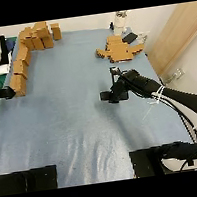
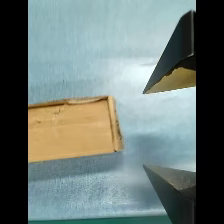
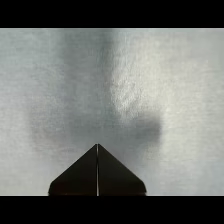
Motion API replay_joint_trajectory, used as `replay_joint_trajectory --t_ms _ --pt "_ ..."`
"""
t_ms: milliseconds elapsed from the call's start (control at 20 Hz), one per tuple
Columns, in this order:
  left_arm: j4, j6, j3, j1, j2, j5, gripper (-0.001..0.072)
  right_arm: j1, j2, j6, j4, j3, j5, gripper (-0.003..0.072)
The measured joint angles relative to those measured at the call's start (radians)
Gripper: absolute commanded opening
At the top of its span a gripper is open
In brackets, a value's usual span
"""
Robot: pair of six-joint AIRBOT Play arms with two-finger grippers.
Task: Fold the box.
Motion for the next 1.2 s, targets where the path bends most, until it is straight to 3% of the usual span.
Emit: replay_joint_trajectory --t_ms 50,100,250,400,600,800,1000,1200 --pt "-0.004 -0.009 0.0 0.0 0.034 -0.037 0.0117 0.0 0.0 -0.011 0.008 0.0 -0.014 0.0007" --pt "-0.028 -0.016 0.0 -0.004 0.068 -0.077 0.0011 0.0 0.0 -0.023 0.019 0.0 -0.028 0.0007" --pt "-0.121 -0.03 0.001 -0.082 0.149 -0.171 0.0009 0.0 -0.001 -0.077 0.082 0.005 -0.058 0.0007" --pt "-0.132 -0.091 0.004 -0.259 0.175 -0.21 0.0009 0.0 -0.014 -0.13 0.116 0.043 -0.08 0.0007" --pt "-0.058 -0.252 0.006 -0.542 0.142 -0.209 0.001 0.0 -0.061 -0.177 0.122 0.159 -0.127 0.0007" --pt "-0.009 -0.389 0.006 -0.741 0.088 -0.204 0.001 0.0 -0.119 -0.216 0.121 0.278 -0.156 0.0007" --pt "0.014 -0.465 0.006 -0.829 0.064 -0.21 0.0011 0.0 -0.138 -0.238 0.124 0.328 -0.165 0.0007" --pt "0.021 -0.492 0.006 -0.855 0.057 -0.225 0.0011 0.0 -0.144 -0.246 0.13 0.342 -0.175 0.0007"
